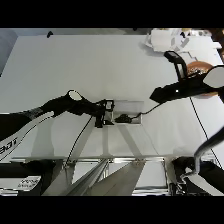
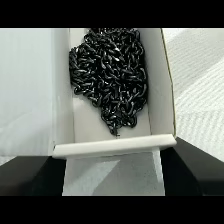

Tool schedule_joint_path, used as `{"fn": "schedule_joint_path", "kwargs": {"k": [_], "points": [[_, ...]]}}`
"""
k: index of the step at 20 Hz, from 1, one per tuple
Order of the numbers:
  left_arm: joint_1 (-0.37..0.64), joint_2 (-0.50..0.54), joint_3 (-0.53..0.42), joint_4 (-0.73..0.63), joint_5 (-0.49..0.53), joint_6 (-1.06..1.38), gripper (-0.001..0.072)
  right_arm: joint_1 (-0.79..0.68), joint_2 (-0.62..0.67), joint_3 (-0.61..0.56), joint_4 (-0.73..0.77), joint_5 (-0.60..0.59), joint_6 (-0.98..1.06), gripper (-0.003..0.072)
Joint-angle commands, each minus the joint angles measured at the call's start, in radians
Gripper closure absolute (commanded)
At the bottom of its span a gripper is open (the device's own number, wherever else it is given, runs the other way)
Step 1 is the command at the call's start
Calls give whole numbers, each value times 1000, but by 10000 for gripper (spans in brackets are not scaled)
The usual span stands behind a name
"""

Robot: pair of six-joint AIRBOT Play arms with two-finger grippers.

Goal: Fold the box and place the chain.

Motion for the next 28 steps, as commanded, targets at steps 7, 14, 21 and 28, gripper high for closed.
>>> {"fn": "schedule_joint_path", "kwargs": {"k": [7,14,21,28], "points": [[0,0,0,0,0,0,503,-135,-300,-57,-246,-94,193,448],[0,0,0,0,0,0,503,-135,-356,-57,-247,-206,193,435],[0,0,0,0,0,0,503,-135,-365,-57,-246,-269,219,342],[0,0,0,0,0,0,503,-135,-413,-57,-247,-257,219,351]]}}
